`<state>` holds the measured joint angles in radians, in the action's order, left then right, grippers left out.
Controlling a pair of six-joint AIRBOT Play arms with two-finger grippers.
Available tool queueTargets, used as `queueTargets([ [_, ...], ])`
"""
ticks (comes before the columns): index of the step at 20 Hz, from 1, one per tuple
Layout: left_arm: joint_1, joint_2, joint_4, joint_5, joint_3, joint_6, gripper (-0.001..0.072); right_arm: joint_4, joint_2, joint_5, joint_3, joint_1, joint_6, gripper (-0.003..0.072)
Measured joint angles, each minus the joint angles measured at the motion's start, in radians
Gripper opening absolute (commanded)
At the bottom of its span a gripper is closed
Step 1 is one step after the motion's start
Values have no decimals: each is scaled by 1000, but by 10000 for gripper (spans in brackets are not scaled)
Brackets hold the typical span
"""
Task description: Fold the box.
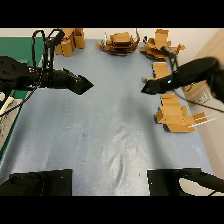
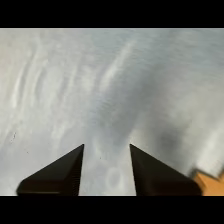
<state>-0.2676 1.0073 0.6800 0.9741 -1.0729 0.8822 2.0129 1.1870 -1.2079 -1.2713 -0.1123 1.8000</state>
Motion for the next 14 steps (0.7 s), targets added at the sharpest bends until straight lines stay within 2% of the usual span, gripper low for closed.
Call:
queueTargets([
  [4, 0, 1, -19, -6, 0, 1, 693, -217, -20, -189, -159, 154, -185, 476],
  [7, 2, 1, -24, -12, 0, 13, 693, -322, -23, -283, -197, 342, -226, 476],
  [9, 2, 2, -28, -12, 0, 18, 693, -402, -14, -319, -199, 467, -218, 476],
  [14, -5, 2, -29, -9, 2, 30, 693, -451, 65, -342, -198, 680, -168, 475],
])
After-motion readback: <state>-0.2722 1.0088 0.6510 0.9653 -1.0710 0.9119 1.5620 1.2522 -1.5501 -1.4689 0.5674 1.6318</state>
